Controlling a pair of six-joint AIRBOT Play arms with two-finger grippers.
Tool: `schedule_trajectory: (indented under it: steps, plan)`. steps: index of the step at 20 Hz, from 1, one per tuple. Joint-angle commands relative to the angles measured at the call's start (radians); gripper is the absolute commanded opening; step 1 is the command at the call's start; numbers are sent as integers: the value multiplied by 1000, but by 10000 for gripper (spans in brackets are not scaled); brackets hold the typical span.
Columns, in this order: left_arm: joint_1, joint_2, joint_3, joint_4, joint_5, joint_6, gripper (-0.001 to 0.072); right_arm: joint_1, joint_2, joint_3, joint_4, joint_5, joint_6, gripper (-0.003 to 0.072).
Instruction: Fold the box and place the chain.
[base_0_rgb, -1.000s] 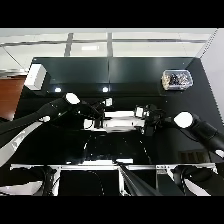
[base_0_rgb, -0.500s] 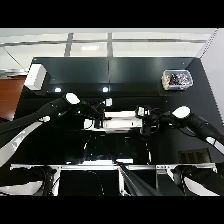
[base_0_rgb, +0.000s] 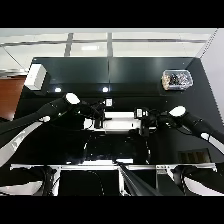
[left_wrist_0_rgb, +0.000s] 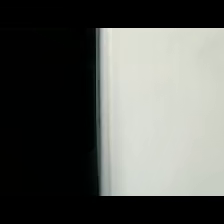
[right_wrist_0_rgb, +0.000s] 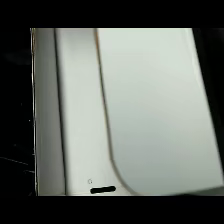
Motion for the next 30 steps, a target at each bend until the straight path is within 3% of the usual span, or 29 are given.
schedule_trajectory:
  steps: [1,7,25,26,27,30]
  plan:
    - [-1,0,0,0,2,-1,26,3,-22,23,-49,-3,78,707]
    - [-1,0,0,0,2,-1,26,36,-31,29,-179,-10,171,707]
    - [-1,0,-1,0,2,-1,26,51,-35,29,-196,-54,212,705]
    - [-1,0,-1,0,2,-1,26,51,-35,29,-196,-54,212,643]
    - [-1,0,-1,0,2,-1,26,51,-35,29,-196,-54,212,535]
    - [-1,0,0,0,2,-1,26,51,-35,29,-196,-54,212,532]
